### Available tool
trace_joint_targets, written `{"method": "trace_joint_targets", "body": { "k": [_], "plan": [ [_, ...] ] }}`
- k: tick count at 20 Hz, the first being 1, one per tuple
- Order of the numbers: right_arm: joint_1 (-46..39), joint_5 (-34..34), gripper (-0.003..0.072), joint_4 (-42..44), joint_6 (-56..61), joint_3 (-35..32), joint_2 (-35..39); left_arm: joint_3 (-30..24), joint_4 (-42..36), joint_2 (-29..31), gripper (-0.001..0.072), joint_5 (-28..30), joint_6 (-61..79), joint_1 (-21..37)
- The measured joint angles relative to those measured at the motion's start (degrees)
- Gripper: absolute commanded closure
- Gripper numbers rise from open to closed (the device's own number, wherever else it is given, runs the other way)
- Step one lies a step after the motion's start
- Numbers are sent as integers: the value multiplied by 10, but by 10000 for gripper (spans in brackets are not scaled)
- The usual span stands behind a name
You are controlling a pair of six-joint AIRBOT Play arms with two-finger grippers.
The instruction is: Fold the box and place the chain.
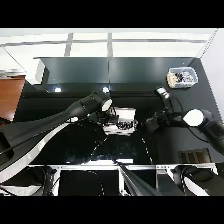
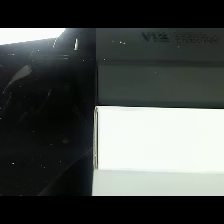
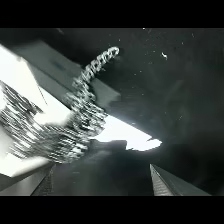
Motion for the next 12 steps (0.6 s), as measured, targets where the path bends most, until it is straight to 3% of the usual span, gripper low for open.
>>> {"method": "trace_joint_targets", "body": {
  "k": [3, 7, 12],
  "plan": [
    [23, -48, -19, 3, -215, -18, -38, 0, 0, 0, 679, 0, 0, 0],
    [19, -51, -19, 127, -523, -17, -97, 0, 0, 0, 679, 0, 0, 0],
    [5, -37, -18, 229, -705, -11, -139, 0, 0, 0, 679, 0, 0, 0]
  ]
}}
